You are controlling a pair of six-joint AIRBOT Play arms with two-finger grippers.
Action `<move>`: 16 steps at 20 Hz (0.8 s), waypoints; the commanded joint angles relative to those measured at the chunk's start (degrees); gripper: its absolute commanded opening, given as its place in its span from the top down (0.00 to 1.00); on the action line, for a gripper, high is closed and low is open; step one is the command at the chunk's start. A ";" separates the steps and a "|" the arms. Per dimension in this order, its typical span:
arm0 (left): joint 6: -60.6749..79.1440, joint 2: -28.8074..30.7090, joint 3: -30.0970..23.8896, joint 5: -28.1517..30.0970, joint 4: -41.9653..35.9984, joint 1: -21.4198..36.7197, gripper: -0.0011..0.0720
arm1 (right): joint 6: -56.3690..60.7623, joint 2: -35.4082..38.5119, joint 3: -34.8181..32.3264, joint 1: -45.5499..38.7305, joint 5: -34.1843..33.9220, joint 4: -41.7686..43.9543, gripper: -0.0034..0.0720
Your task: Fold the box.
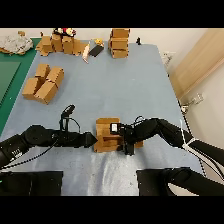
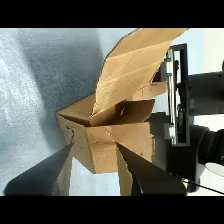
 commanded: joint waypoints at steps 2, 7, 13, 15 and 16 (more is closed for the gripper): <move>-20.85 -3.48 5.64 0.31 17.75 -5.29 0.40 | 0.02 -0.02 0.00 0.04 0.00 0.02 0.37; -27.36 -9.07 9.68 -0.24 20.57 -9.40 0.40 | 0.00 -0.02 0.00 0.04 0.00 0.02 0.37; -40.09 -13.11 12.24 -1.18 30.51 -12.66 0.40 | 0.02 -0.02 0.00 0.04 0.00 0.02 0.37; -42.58 -13.68 12.24 -1.20 32.02 -13.44 0.40 | 0.02 -0.02 0.00 0.04 0.00 0.02 0.37; -43.58 -13.99 12.24 -1.25 32.63 -13.55 0.40 | 0.02 -0.02 0.00 0.04 0.00 0.02 0.37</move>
